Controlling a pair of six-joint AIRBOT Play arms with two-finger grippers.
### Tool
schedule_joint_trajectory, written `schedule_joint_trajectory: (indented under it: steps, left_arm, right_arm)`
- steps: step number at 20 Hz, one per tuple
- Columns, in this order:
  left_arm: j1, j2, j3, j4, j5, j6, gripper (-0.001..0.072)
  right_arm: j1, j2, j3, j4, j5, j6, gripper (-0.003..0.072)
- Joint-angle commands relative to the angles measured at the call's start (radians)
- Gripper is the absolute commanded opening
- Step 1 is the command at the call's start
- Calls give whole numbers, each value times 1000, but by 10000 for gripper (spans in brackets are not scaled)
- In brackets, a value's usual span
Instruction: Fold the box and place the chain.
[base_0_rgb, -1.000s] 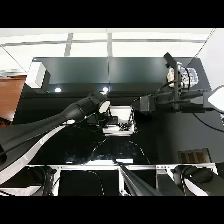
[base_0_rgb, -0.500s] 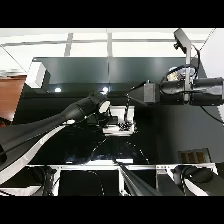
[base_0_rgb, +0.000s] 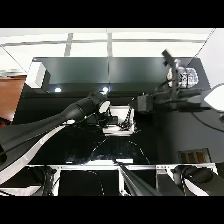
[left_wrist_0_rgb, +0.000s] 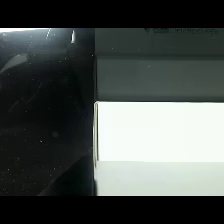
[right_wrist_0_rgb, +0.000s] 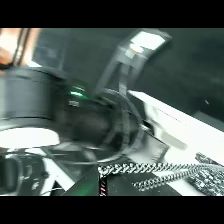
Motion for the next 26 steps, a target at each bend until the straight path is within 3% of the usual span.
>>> schedule_joint_trajectory:
  steps: [1, 3, 4, 5, 8, 11, 12, 14, 15, 16, 20, 21, 26]
  left_arm:
    - [0, 0, 0, 0, 3, 0, 30]
    - [0, 0, 0, 0, 3, 0, 30]
    - [0, 0, 0, 0, 3, 0, 30]
    - [0, 0, 0, 1, 3, 0, 30]
    - [0, 0, 0, 0, 3, 0, 30]
    - [0, 0, 0, 0, 2, 0, 30]
    - [0, 0, 0, 0, 2, 0, 30]
    - [0, 0, 0, 1, 3, 0, 30]
    - [0, 0, 0, 1, 4, 0, 30]
    - [0, 0, 0, 0, 3, 0, 30]
    - [0, 0, 0, 0, 3, 0, 30]
    - [0, 0, 0, 0, 2, 0, 30]
    - [0, 0, 0, 0, 0, 0, 30]
  right_arm:
    - [26, -26, -109, -18, -98, 3, 20]
    - [26, -42, -119, -21, -88, 2, 50]
    - [25, -42, -119, -23, -86, 2, 202]
    - [19, -42, -116, -29, -75, 0, 254]
    - [-74, -31, -101, -70, 65, -31, 254]
    - [-193, -2, -135, -272, 204, -135, 246]
    - [-207, 5, -181, -301, 177, -192, 246]
    - [-206, 8, -312, -286, 7, -352, 251]
    - [-195, 7, -370, -277, -95, -422, 376]
    - [-176, 6, -418, -274, -192, -479, 719]
    - [-105, 1, -512, -275, -400, -944, 705]
    - [-101, -8, -508, -259, -369, -1107, 705]
    - [-108, -160, -494, 107, -291, -1614, 704]
